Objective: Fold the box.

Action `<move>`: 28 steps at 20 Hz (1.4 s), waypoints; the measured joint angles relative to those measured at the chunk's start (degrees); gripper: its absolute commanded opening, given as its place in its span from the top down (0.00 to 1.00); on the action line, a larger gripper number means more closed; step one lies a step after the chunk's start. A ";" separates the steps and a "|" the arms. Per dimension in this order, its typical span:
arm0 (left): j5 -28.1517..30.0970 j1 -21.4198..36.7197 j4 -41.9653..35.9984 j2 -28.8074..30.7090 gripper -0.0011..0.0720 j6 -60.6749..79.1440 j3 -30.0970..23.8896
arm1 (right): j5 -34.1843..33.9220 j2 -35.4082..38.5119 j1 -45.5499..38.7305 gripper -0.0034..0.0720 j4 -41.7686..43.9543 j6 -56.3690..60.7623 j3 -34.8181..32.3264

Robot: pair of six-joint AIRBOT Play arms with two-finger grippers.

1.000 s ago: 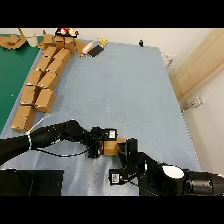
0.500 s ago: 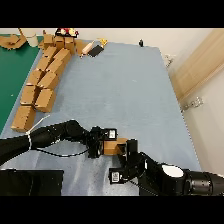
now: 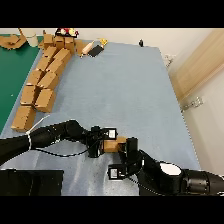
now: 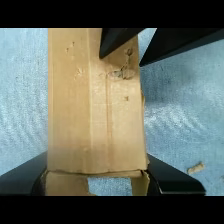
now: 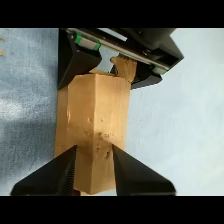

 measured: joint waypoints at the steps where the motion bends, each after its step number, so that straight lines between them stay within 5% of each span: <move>1: 0.04 0.00 -0.02 0.00 0.29 -0.04 0.00 | 0.00 -0.04 -0.02 0.62 -0.24 0.02 0.26; 3: 0.04 0.04 0.00 0.00 0.29 -0.04 0.00 | -0.07 -0.09 -0.07 0.78 -1.01 0.02 0.90; 6: -0.24 0.04 0.02 0.00 0.29 0.04 0.00 | -0.48 -0.15 -0.07 0.83 -1.51 0.02 1.84; 16: -0.42 0.02 0.00 0.00 0.29 0.13 0.00 | -1.90 -0.15 -0.09 0.83 -4.20 0.00 2.58; 28: -0.39 0.02 0.02 0.00 0.29 0.13 0.00 | 2.01 -1.68 -0.13 0.83 2.27 0.02 2.62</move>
